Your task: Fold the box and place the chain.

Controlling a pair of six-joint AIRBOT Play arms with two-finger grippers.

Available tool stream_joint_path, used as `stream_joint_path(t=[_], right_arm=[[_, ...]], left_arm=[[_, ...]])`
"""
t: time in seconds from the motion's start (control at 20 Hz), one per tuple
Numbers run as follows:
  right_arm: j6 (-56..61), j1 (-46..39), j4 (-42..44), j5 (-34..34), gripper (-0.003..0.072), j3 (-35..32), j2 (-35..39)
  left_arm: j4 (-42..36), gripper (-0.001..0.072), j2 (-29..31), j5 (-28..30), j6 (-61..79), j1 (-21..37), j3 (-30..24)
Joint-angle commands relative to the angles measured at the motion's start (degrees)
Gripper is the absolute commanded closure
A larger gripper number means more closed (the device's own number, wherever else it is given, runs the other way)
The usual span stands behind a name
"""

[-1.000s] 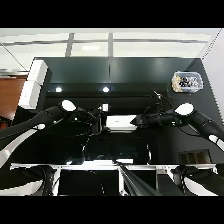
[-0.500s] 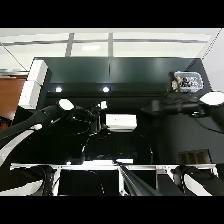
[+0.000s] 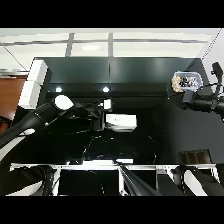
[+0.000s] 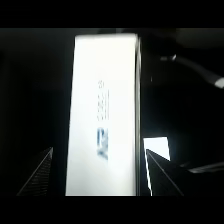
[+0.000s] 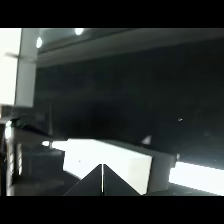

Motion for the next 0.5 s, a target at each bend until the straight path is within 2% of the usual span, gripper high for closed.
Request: stream_joint_path(t=[0.0, 0.25, 0.45], right_arm=[[0.33, -1.16, 0.02, 0.04, 0.0673, 0.09, 0.46], [0.26, -1.16, -1.20, 0.17, 0.0673, 0.09, 0.44], [0.07, -1.16, -2.08, 0.20, 0.0673, 0.07, 0.46]], left_arm=[[-0.28, 0.0000, -2.95, 4.33, -6.58, -5.05, 5.05], [0.31, 0.0000, -12.00, -0.44, -14.64, -5.35, 11.34], [5.86, 0.0000, -14.21, -2.58, -18.16, -5.33, 12.96]])
